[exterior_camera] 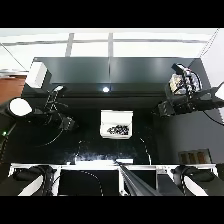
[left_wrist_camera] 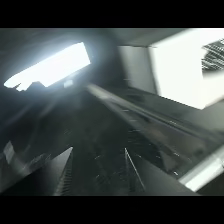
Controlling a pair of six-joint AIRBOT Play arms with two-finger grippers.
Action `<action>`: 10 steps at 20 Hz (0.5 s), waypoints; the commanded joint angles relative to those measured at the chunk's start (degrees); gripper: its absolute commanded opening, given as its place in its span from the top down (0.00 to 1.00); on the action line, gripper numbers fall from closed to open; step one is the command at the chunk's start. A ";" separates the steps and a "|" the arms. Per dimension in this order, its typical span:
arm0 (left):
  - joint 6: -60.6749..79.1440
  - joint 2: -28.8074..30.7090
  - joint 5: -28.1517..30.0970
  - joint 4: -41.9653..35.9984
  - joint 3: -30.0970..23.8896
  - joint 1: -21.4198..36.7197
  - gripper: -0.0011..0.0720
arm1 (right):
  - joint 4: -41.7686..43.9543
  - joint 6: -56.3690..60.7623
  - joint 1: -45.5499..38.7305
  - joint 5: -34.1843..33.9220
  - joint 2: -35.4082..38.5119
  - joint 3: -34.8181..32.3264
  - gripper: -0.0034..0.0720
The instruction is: Fold the box and place the chain.
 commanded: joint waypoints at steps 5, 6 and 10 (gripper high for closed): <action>60.37 -8.55 8.74 -15.74 -2.82 -5.09 0.01 | -0.20 1.05 -0.15 0.13 0.04 -0.02 0.51; 65.11 -10.25 11.23 -15.74 -2.75 -7.08 0.01 | -0.20 1.05 -0.17 0.13 0.04 -0.02 0.51; 76.30 -16.61 14.56 -15.58 -2.16 -11.28 0.01 | -0.15 1.22 -0.15 0.02 0.04 -0.02 0.51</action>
